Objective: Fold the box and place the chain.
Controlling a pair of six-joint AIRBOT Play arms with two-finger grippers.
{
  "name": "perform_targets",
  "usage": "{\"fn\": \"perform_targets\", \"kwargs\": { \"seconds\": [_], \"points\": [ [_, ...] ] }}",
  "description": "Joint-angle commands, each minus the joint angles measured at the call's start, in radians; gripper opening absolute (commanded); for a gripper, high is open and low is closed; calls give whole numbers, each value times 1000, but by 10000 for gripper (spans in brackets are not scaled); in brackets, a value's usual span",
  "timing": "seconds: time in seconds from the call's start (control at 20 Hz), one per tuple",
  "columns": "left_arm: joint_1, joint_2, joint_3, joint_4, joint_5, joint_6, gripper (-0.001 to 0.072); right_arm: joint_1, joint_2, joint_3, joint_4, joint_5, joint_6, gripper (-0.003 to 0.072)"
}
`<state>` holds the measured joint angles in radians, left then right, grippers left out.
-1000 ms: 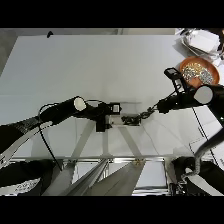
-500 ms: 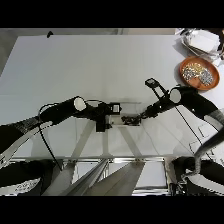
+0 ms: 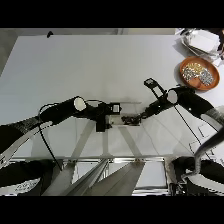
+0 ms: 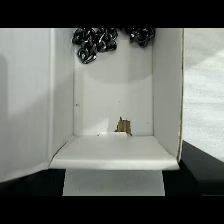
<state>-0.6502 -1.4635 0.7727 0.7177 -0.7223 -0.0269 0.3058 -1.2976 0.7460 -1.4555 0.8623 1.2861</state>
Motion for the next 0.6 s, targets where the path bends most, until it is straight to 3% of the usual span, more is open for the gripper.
{"fn": "perform_targets", "kwargs": {
  "seconds": [0.0,0.25,0.55],
  "points": [
    [0,0,1,1,0,0,212,0,11,0,-4,38,-1,20],
    [0,0,1,1,0,0,212,1,188,0,-3,94,-1,20],
    [0,0,1,1,0,0,212,1,572,0,145,179,-42,20]
  ]
}}
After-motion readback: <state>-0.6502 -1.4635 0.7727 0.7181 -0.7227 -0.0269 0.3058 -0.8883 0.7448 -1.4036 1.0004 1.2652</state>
